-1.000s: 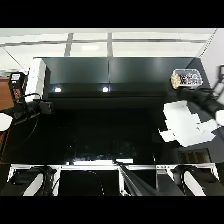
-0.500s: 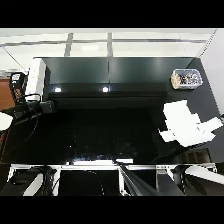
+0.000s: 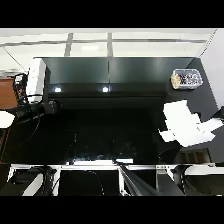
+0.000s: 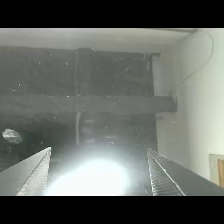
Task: Fold the box and place the chain.
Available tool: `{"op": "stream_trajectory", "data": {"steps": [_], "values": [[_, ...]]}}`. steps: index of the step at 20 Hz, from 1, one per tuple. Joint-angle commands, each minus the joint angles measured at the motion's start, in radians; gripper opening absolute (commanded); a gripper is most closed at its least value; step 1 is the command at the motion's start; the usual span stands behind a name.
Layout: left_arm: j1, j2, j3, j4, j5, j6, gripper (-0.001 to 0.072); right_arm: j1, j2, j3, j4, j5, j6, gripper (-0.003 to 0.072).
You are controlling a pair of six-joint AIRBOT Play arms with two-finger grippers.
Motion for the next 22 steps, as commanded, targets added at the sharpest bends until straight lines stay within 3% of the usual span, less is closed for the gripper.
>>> {"op": "stream_trajectory", "data": {"steps": [1,4,7,9,17,19,22], "values": [[0.000,-0.034,-0.001,-0.011,-0.004,0.000,0.0704,0.035,0.036,-0.015,-0.016,0.056,-0.002,0.0299],[0.000,-0.053,-0.001,-0.011,-0.004,0.000,0.0704,0.052,0.145,-0.121,-0.039,0.045,0.019,0.0299],[0.000,-0.056,-0.001,-0.011,-0.004,0.000,0.0704,0.094,0.246,-0.244,-0.140,0.036,0.024,0.0019],[0.000,-0.056,-0.001,-0.011,-0.004,0.000,0.0704,0.131,0.325,-0.303,-0.155,-0.003,0.063,0.0016],[-0.001,-0.056,-0.001,-0.037,-0.004,0.001,0.0704,0.474,0.666,-0.347,0.255,-0.113,0.137,0.0016],[-0.004,-0.056,-0.001,-0.089,-0.003,0.013,0.0704,0.578,0.750,-0.441,0.349,-0.237,0.198,0.0016],[-0.061,-0.065,0.000,-0.127,0.005,0.077,0.0704,0.767,0.869,-0.702,0.560,-0.575,0.243,0.0016]]}}
